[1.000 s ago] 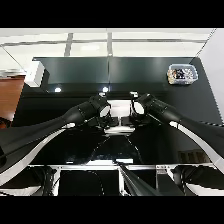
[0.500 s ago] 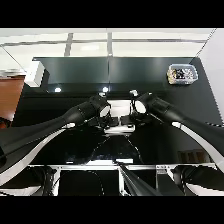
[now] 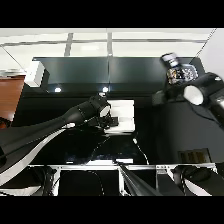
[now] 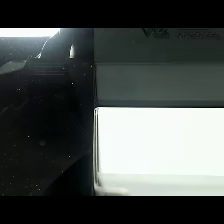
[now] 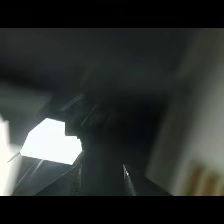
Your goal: Fold the box and place the chain.
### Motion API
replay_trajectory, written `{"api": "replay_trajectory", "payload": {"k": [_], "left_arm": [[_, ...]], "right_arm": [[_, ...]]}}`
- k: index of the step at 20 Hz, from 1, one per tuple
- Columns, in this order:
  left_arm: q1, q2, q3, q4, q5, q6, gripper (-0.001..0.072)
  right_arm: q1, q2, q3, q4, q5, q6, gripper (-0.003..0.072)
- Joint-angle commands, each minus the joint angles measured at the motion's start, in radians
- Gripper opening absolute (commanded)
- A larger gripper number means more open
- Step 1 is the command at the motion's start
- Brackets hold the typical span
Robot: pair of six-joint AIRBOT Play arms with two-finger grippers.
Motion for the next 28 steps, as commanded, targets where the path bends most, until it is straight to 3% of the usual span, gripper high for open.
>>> {"api": "replay_trajectory", "payload": {"k": [1,3,5,8,12,15,17,18,19,22,24,25,28], "left_arm": [[0.0,-0.001,0.0,0.0,0.001,0.0,0.0026],[0.0,-0.001,0.0,0.0,0.0,0.0,0.0026],[0.0,-0.001,0.0,0.002,-0.001,0.0,0.0026],[0.0,-0.001,0.0,-0.002,-0.002,0.0,0.0026],[0.0,-0.001,0.0,-0.002,-0.008,0.0,0.0026],[0.0,-0.001,0.0,-0.003,-0.003,0.0,0.0027],[0.0,-0.001,0.0,-0.003,-0.004,0.0,0.0027],[0.0,-0.001,0.0,-0.003,-0.003,0.0,0.0026],[0.0,-0.001,0.0,-0.003,-0.004,0.0,0.0027],[0.0,-0.001,0.0,-0.011,-0.003,0.0,0.0027],[0.0,-0.001,0.0,-0.022,-0.004,0.0,0.0026],[0.0,-0.001,0.0,-0.025,-0.003,0.0,0.0026],[0.0,-0.001,0.0,-0.026,-0.001,0.0,0.0027]], "right_arm": [[-0.201,-0.014,-0.05,-0.107,-0.265,-0.019,0.0576],[-0.337,-0.141,-0.041,0.007,-0.323,-0.006,0.0575],[-0.447,-0.297,0.063,0.121,-0.337,-0.006,0.0575],[-0.556,-0.579,0.377,0.248,-0.229,-0.004,0.0574],[-0.608,-0.898,0.806,0.28,-0.016,0.006,0.0557],[-0.621,-1.037,0.972,0.288,0.05,0.057,0.0555],[-0.621,-1.075,1.003,0.316,0.038,0.057,0.0554],[-0.621,-1.083,1.003,0.322,0.03,0.057,0.0437],[-0.621,-1.088,1.003,0.317,0.031,0.058,0.0373],[-0.629,-1.092,1.003,0.314,0.045,0.061,0.0373],[-0.634,-1.085,1.003,0.315,0.071,0.055,0.0182],[-0.634,-1.077,1.003,0.317,0.096,0.019,0.0017],[-0.633,-0.995,1.003,0.306,0.119,-0.08,0.0013]]}}
